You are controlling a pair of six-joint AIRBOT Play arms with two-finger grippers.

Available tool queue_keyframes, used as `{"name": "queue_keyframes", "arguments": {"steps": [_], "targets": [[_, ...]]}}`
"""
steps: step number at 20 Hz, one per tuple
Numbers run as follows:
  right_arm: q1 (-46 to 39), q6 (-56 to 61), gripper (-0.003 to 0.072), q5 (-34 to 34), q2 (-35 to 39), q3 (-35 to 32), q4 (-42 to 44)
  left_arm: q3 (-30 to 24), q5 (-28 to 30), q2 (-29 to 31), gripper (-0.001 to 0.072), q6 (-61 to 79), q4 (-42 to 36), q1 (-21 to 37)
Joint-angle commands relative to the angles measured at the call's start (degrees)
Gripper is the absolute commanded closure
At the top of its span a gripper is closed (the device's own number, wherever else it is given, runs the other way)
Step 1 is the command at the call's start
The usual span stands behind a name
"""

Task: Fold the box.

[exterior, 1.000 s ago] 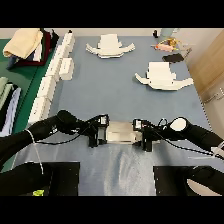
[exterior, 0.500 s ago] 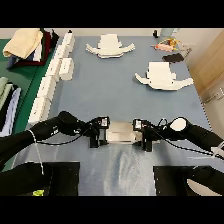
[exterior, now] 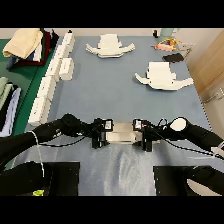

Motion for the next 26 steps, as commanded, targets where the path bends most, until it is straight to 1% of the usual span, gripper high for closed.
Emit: {"name": "queue_keyframes", "arguments": {"steps": [1, 2, 3, 26], "targets": [[0.02, 0.0, 0.0184, 0.02, 0.04, 0.04, 0.0, -0.02, 0.76, -0.04, 0.006, -0.24, 0.17, -0.26], [0.02, 0.0, 0.0184, 0.02, 0.04, 0.04, -0.02, -0.02, 0.57, -0.04, 0.018, -0.13, 0.22, -0.26], [0.02, 0.0, 0.0184, 0.02, 0.04, 0.04, 0.0, -0.02, 0.24, -0.04, 0.0186, 0.22, 0.22, -0.26], [0.02, 0.0, 0.0184, 0.02, 0.04, 0.04, 0.0, -0.02, 0.31, -0.02, 0.0184, 0.22, 0.57, -0.22]]}}
